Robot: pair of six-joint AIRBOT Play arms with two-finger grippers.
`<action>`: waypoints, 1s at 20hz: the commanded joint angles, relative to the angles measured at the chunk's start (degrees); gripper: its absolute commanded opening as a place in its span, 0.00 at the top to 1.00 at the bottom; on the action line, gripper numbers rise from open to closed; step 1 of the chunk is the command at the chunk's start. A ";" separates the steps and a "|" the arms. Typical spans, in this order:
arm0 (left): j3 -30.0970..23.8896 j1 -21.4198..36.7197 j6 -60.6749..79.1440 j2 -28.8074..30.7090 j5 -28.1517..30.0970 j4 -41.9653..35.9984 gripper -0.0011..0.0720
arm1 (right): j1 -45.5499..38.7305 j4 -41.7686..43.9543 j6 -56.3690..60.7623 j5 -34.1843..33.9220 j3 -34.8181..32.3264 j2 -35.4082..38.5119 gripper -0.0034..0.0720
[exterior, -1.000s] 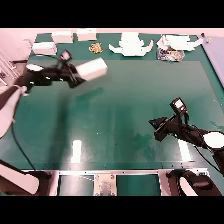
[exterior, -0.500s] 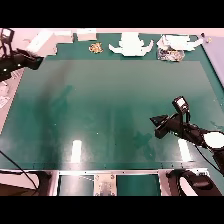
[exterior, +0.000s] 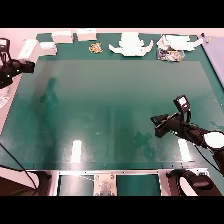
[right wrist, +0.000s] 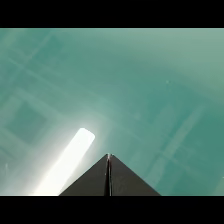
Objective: Fold the box and place the chain.
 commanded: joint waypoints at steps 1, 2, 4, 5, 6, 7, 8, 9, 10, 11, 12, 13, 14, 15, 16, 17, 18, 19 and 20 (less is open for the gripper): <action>0.00 0.09 -0.35 -4.28 3.39 0.59 0.96 | 0.00 1.07 0.46 -0.11 -0.04 0.02 0.95; 0.00 0.09 -0.35 -5.11 3.72 1.25 0.96 | 0.00 1.05 0.46 -0.11 -0.04 0.02 0.95; 0.00 0.09 -0.37 -6.60 4.85 1.97 0.96 | 0.00 1.07 0.48 -0.11 -0.04 0.02 0.95; 0.00 0.09 -0.48 -7.10 6.25 1.92 0.96 | 0.00 1.31 0.48 -0.09 -0.04 0.02 0.95; 0.00 0.09 -0.44 -7.56 8.07 1.95 0.96 | 0.00 1.66 0.46 -0.11 -0.04 0.02 0.95; 0.00 0.09 -0.37 -7.78 9.51 1.97 0.96 | 0.00 1.95 0.46 -0.11 -0.04 0.02 0.95; 0.00 0.09 0.20 -7.85 10.25 2.38 0.96 | 0.00 1.95 0.46 -0.11 -0.04 0.02 0.95; 0.00 0.09 0.72 -7.85 10.93 2.73 0.96 | 0.00 1.95 0.46 -0.09 -0.04 0.02 0.95; 0.00 0.09 1.46 -7.85 11.39 2.73 0.96 | 0.00 1.99 0.46 -0.11 -0.04 0.02 0.95; 0.00 0.09 1.60 -7.85 11.87 2.73 0.91 | 0.00 2.08 0.46 -0.11 -0.04 0.02 0.95; 0.00 0.09 1.55 -7.93 11.89 2.73 0.40 | 0.00 2.08 0.46 -0.09 -0.04 0.02 0.95; 0.02 0.09 1.55 -8.20 11.89 2.71 0.04 | 0.00 2.08 0.48 -0.09 -0.04 0.02 0.95; 0.02 0.09 1.53 -8.52 11.32 2.71 0.00 | 0.00 2.10 0.46 -0.07 -0.04 0.02 0.95; 0.02 0.09 1.53 -8.66 10.19 2.73 0.00 | 0.00 2.12 0.48 -0.09 -0.04 0.02 0.83; 0.02 0.09 1.64 -8.63 9.40 2.73 0.00 | 0.00 2.10 0.46 -0.09 -0.04 0.02 0.69; 0.04 0.09 1.66 -8.59 9.38 2.82 0.00 | 0.00 2.10 0.46 -0.07 -0.04 0.02 0.68; 0.07 0.09 1.66 -8.33 9.01 2.80 0.00 | 0.00 2.08 0.46 -0.07 -0.04 0.02 0.68; 0.07 0.09 1.90 -7.78 9.01 2.93 0.00 | 0.00 2.08 0.44 -0.09 -0.04 0.02 0.67; 0.07 0.09 2.10 -6.80 8.79 2.93 0.00 | 0.00 2.08 0.44 -0.09 -0.04 0.02 0.67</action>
